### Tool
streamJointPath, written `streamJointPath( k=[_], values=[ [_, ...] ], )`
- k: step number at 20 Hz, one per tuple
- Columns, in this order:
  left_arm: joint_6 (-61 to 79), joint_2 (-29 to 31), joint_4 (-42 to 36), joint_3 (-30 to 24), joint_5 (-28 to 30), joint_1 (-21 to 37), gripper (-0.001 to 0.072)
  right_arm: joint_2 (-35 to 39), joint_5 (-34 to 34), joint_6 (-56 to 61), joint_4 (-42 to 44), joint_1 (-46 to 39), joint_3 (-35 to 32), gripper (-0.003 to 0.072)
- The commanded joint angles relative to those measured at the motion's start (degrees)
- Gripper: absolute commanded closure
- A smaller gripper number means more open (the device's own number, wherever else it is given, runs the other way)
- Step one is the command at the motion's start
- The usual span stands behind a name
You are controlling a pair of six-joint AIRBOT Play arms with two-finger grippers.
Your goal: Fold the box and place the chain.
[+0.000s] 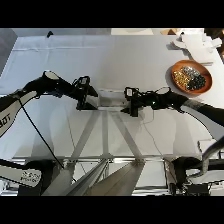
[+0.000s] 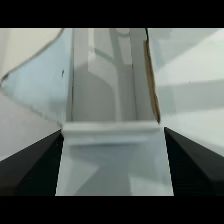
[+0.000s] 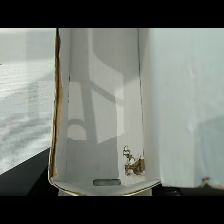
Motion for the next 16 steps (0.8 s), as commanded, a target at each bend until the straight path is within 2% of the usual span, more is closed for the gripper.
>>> streamJointPath(
  k=[1,5,10,15,16],
  values=[
    [0.9,-0.9,-1.1,-0.2,2.8,-1.8,0.0009,0.0,0.0,0.0,0.0,0.0,0.0,0.0282],
    [0.9,-1.1,-1.1,-0.2,3.5,-2.8,0.0011,0.0,0.0,0.0,0.0,0.0,0.0,0.0282],
    [0.4,-2.1,-1.0,-0.2,8.0,-3.7,0.0012,0.0,0.0,0.0,0.0,0.0,0.0,0.0282],
    [0.4,-2.4,-0.6,-0.2,8.0,-4.6,0.0012,0.0,0.0,0.0,0.0,0.0,0.0,0.0282],
    [0.4,-2.4,-0.7,-0.2,8.0,-4.6,0.0031,0.0,0.0,0.0,0.0,0.0,0.0,0.0282]
  ],
)
